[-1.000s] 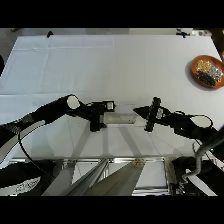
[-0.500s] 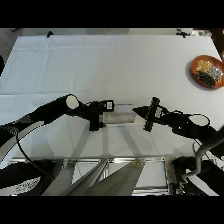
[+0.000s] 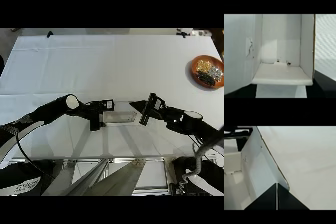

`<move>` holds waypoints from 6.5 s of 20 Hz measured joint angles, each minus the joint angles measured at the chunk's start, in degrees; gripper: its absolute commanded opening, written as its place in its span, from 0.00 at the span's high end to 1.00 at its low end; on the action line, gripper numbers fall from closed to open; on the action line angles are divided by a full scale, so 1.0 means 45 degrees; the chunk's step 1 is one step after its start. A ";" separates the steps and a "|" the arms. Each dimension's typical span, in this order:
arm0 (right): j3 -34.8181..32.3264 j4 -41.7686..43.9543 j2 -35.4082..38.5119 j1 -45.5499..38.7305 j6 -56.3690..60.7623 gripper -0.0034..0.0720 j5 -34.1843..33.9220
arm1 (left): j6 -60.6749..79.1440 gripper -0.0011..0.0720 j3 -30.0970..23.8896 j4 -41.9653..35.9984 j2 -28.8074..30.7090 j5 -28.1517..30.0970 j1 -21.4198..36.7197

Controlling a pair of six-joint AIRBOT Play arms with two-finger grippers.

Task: Fold the box and place the chain.

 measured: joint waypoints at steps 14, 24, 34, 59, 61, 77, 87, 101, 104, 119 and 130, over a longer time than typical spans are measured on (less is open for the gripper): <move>0.0534 0.0612 -0.2380 0.0000 -0.0374 0.95 -0.0204 | 0.0029 0.80 0.0024 -0.0083 -0.0563 0.0330 0.0000; 0.0622 0.0797 -0.2608 0.0000 -0.0175 0.95 0.0029 | 0.0015 0.80 0.0024 0.0034 -0.0597 0.0418 -0.0005; 0.0622 -1.0059 0.2288 -0.0024 0.8155 0.94 0.1467 | 0.0015 0.80 0.0019 0.0049 -0.0602 0.0437 -0.0010; 0.0627 -1.0520 0.0049 -0.0146 0.5527 0.57 -0.1054 | 0.0010 0.80 0.0024 0.0039 -0.0607 0.0423 -0.0010; 0.0627 -0.9923 -0.0102 -0.0146 0.5144 0.61 -0.0976 | 0.0005 0.80 0.0024 0.0039 -0.0607 0.0423 -0.0010; 0.0622 -0.7597 -0.0607 0.0602 0.2992 0.75 -0.1005 | 0.0015 0.80 0.0024 0.0044 -0.0612 0.0418 -0.0010; 0.0627 -0.7397 -0.0690 0.0738 0.2783 0.43 -0.1243 | 0.0010 0.80 0.0024 0.0044 -0.0607 0.0423 -0.0010; 0.0622 -0.9345 0.2424 -0.1156 0.8393 0.45 -0.0413 | -0.0005 0.80 0.0019 0.0029 -0.0607 0.0418 -0.0010; 0.0622 -1.0928 0.4624 -0.2045 1.1322 0.93 0.0763 | 0.0000 0.80 0.0024 0.0034 -0.0607 0.0418 -0.0010; 0.3968 -1.6237 0.3968 -0.5605 2.3960 0.95 0.5246 | 0.0010 0.80 0.0024 0.0039 -0.0607 0.0418 -0.0010; 0.5178 -1.5081 -0.2671 -0.6902 2.3814 0.94 0.6858 | 0.0010 0.80 0.0024 0.0039 -0.0607 0.0418 -0.0010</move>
